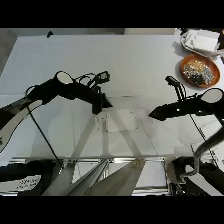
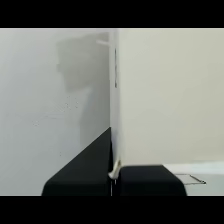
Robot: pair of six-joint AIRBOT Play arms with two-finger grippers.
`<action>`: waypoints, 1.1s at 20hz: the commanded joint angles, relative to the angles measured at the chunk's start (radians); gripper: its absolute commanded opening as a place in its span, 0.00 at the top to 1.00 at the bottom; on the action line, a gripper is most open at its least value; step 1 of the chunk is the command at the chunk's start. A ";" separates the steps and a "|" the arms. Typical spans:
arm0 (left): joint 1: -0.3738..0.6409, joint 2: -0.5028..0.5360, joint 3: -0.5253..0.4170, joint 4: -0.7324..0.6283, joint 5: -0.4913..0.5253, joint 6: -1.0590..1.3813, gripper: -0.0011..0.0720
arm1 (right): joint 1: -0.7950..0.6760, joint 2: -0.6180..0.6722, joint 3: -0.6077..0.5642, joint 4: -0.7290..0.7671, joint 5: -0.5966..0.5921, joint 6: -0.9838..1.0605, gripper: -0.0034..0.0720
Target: Fold the box and place the chain.
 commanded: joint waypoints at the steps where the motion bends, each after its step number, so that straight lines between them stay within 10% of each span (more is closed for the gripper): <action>1: -0.047 0.150 -0.008 0.171 -0.005 -0.132 0.99 | 0.000 0.087 0.055 -0.092 0.145 0.061 0.56; 9: -0.126 0.280 -0.281 -0.071 0.187 0.108 0.99 | 0.000 0.314 0.057 -0.262 0.194 0.060 0.57; 13: -0.125 0.138 -0.280 -0.226 0.212 0.370 0.99 | 0.000 0.315 0.057 -0.175 0.206 0.035 0.57; 16: -0.125 0.072 -0.279 -0.238 0.256 0.439 0.99 | 0.000 0.315 0.056 -0.147 0.216 -0.055 0.82; 22: -0.125 0.029 -0.218 -0.230 0.298 0.439 0.99 | 0.000 0.314 0.001 -0.140 0.163 -0.190 0.83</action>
